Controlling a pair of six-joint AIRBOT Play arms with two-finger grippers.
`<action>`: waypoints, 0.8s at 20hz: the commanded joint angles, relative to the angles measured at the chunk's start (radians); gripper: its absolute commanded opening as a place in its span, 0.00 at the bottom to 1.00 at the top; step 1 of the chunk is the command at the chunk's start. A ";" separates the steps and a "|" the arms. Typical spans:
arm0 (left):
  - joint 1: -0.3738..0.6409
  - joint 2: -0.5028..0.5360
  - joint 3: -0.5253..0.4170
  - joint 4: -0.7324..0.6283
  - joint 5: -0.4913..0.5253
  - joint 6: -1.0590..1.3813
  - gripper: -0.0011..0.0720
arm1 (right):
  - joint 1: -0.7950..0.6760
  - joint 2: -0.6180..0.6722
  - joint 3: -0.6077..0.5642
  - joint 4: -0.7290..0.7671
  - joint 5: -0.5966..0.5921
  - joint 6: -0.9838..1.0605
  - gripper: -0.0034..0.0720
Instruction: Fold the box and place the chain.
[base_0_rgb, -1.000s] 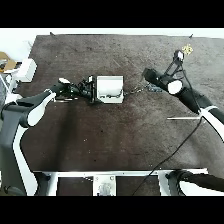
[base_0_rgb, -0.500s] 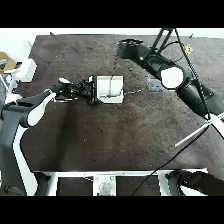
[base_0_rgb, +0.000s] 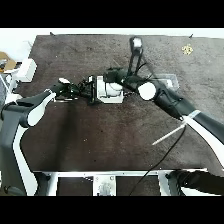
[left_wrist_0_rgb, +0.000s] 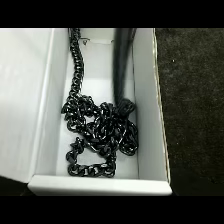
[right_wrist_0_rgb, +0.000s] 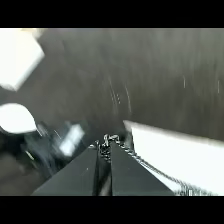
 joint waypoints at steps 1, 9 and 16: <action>0.000 -0.001 0.001 0.000 0.000 0.000 0.32 | 0.006 -0.068 -0.021 -0.007 0.080 0.027 0.12; 0.000 0.000 0.000 0.000 0.000 0.000 0.32 | -0.245 -0.045 -0.021 -0.111 0.309 0.029 0.39; 0.000 -0.001 0.000 0.000 0.000 0.000 0.32 | -0.537 -0.150 -0.024 -0.111 0.421 0.047 0.39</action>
